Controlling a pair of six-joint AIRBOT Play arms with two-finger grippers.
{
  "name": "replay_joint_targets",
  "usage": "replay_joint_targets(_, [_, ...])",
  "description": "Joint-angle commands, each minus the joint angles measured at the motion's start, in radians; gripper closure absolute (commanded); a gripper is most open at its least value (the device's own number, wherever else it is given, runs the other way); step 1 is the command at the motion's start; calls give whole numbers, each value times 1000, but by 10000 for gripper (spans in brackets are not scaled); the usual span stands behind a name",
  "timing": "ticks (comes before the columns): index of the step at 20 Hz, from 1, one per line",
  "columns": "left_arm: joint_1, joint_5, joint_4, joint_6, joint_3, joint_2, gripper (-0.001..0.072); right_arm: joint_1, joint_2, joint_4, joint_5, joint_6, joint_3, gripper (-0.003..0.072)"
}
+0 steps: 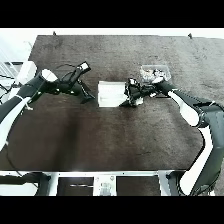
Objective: Fold the box and place the chain.
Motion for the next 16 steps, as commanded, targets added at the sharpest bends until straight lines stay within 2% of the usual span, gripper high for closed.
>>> replay_joint_targets(1, [58, -138, -125, 314, 63, -113, 141, 1, 0, 0, 0, 0, 0, 324])
replay_joint_targets(3, [67, -237, -146, 348, 160, -212, 140, 1, 0, 0, 0, 0, 0, 324])
replay_joint_targets(7, [67, -326, -147, 383, 308, -363, 140, 1, 0, 0, 0, 0, 0, 324])
replay_joint_targets(10, [67, -318, -153, 478, 319, -388, 138, 1, 0, 0, 0, 0, 0, 324])
replay_joint_targets(11, [66, -319, -154, 496, 319, -388, 47, 1, 0, 0, 0, 0, 0, 324])
replay_joint_targets(12, [62, -311, -154, 496, 319, -388, -11, 1, 0, 0, 0, 0, 0, 324])
replay_joint_targets(16, [58, -279, -154, 504, 319, -390, -11, 1, 0, 0, 0, 0, 0, 324])
